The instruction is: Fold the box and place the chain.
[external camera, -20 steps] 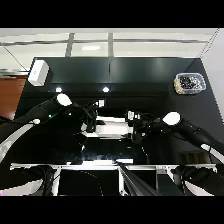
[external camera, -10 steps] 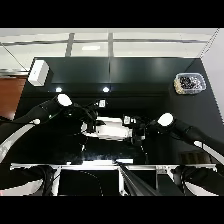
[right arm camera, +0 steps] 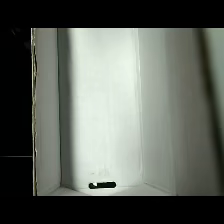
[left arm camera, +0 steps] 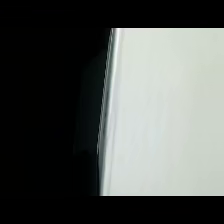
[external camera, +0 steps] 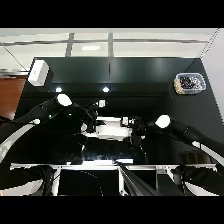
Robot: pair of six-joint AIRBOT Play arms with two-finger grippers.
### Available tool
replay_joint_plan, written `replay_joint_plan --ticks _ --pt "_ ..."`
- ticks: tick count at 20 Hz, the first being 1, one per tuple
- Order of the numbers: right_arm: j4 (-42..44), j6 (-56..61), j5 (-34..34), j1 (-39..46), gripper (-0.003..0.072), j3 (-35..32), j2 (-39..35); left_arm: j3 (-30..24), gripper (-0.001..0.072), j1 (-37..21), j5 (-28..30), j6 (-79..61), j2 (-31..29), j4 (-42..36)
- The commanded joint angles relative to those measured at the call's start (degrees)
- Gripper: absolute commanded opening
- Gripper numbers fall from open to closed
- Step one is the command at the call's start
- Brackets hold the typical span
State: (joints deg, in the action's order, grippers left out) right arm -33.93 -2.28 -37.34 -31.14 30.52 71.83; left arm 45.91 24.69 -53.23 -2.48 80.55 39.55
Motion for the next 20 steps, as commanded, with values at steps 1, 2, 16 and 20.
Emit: replay_joint_plan --ticks 1,2,16,20 --pt "-1.9 1.0 0.5 -0.1 0.0623 -0.1 0.1 0.0 0.0027 0.0 0.1 -0.1 0.0 0.0" --pt "-1.9 1.0 0.5 -0.1 0.0623 -0.1 0.1 0.0 0.0027 0.0 0.0 -0.1 0.0 0.0" --pt "-1.9 0.5 0.5 -0.1 0.0193 -0.1 0.1 0.2 0.06 -2.0 -7.9 18.5 -12.9 15.9" --pt "-1.9 -3.1 -0.3 -0.3 0.0192 -0.1 0.1 0.2 0.0245 -1.9 -16.8 34.6 -20.5 28.1"
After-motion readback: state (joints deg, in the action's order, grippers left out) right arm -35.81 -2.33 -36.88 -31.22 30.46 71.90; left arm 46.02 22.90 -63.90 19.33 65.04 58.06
